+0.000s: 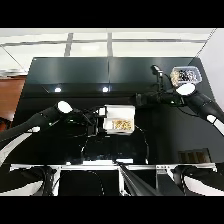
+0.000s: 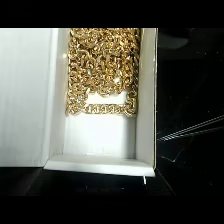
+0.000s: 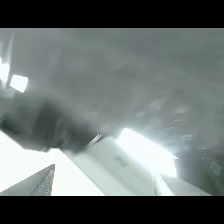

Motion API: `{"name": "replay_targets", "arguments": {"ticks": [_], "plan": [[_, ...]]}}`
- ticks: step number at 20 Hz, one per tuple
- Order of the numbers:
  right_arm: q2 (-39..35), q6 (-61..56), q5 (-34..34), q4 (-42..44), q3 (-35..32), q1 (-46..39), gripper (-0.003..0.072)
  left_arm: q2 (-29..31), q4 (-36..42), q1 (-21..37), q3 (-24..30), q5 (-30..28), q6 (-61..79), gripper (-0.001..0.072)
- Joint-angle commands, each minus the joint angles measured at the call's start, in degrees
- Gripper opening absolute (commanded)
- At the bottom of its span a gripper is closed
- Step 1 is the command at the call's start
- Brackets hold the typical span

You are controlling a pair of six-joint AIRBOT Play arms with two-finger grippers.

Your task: Fold the box and place the chain.

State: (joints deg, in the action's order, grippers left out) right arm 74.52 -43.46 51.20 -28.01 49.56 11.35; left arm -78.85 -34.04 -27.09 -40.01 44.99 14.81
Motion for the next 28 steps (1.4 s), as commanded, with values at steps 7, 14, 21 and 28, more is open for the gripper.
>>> {"name": "replay_targets", "arguments": {"ticks": [7,14,21,28], "plan": [[0.5,23.82,14.36,-3.52,2.27,3.08,0.0706,0.0,0.02,-0.04,-0.04,0.02,-0.24,0.0397],[0.5,27.93,14.36,-11.47,2.27,8.09,0.0706,0.0,0.02,-0.07,-0.04,0.04,-0.24,0.0397],[-0.04,24.39,19.65,-12.92,2.27,8.66,0.0706,0.0,0.02,-0.04,-0.04,0.2,-0.24,0.0397],[-0.04,24.41,13.73,-15.76,2.27,9.66,0.0605,0.0,0.35,-0.07,-0.04,0.22,-0.24,0.0397]]}}
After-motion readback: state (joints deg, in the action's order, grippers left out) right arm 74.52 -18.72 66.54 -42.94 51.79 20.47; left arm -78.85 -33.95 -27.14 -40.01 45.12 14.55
